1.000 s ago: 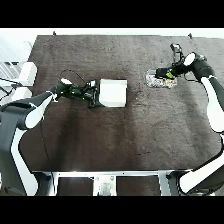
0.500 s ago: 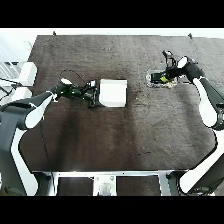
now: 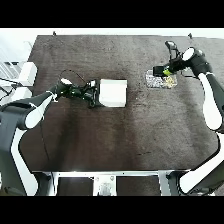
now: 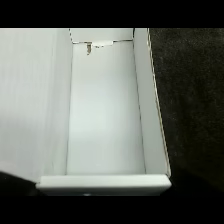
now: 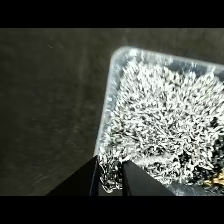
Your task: Fold the box and place the chain.
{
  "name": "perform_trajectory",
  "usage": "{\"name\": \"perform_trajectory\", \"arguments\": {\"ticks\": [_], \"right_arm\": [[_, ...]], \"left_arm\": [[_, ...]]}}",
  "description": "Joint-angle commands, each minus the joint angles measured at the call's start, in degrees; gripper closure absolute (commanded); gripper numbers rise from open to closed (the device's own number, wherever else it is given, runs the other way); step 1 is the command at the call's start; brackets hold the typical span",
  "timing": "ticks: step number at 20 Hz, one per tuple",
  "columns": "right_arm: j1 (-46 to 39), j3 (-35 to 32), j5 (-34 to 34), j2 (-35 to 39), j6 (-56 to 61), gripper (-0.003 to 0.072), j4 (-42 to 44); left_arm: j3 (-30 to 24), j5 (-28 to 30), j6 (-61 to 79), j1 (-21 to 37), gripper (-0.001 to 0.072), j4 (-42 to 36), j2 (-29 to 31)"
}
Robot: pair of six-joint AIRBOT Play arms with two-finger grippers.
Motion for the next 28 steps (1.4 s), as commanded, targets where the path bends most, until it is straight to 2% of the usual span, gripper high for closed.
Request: {"name": "perform_trajectory", "arguments": {"ticks": [1, 11, 17, 23, 28], "right_arm": [[-0.04, 0.55, 0.35, 3.3, 0.0, 0.068, -1.88], [0.42, 0.55, 0.76, 14.47, -0.33, 0.068, -2.32], [1.4, 0.57, 0.74, 17.0, -0.33, 0.0681, -2.08], [3.63, 0.55, -0.74, 27.15, -1.84, 0.0681, -2.12], [6.47, 0.52, 1.64, 32.26, -3.3, 0.0681, -2.12]], "left_arm": [[0.02, 0.0, 0.0, 0.0, 0.0362, 0.0, -0.02], [0.02, -0.02, 0.0, 0.0, 0.0362, 0.0, -0.02], [0.02, -0.04, 0.0, 0.0, 0.0362, 0.0, -0.02], [0.02, -0.07, 0.0, 0.0, 0.0362, 0.0, -0.02], [0.02, -0.07, 0.0, 0.0, 0.0362, 0.0, -0.02]]}}
